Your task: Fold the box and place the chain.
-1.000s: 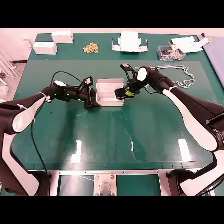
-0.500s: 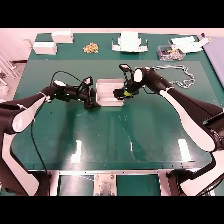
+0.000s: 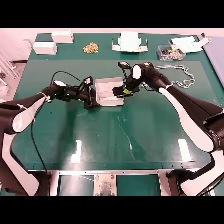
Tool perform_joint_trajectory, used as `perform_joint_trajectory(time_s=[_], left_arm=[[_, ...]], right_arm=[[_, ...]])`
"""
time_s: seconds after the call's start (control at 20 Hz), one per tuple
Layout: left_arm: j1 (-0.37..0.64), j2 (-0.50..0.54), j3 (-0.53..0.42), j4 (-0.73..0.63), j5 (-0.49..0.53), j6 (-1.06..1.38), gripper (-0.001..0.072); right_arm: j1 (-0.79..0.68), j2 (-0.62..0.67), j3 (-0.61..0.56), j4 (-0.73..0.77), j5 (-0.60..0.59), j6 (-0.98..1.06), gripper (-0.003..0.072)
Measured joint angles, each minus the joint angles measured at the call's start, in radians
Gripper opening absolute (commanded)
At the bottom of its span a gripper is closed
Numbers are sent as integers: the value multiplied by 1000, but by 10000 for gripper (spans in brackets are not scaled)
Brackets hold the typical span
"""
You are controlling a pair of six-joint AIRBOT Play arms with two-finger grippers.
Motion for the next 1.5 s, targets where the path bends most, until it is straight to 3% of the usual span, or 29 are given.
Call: perform_joint_trajectory(time_s=[0.7, 1.25, 1.5], left_arm=[[0, 0, 0, 3, -2, 1, 533], [-1, 0, 0, 3, -3, 1, 533], [-1, 0, 0, 3, -3, 1, 533]], right_arm=[[5, 1, 35, -59, 88, 7, 341], [10, -55, 35, -59, 51, 43, 340], [10, -75, 35, -58, 48, 53, 291]])
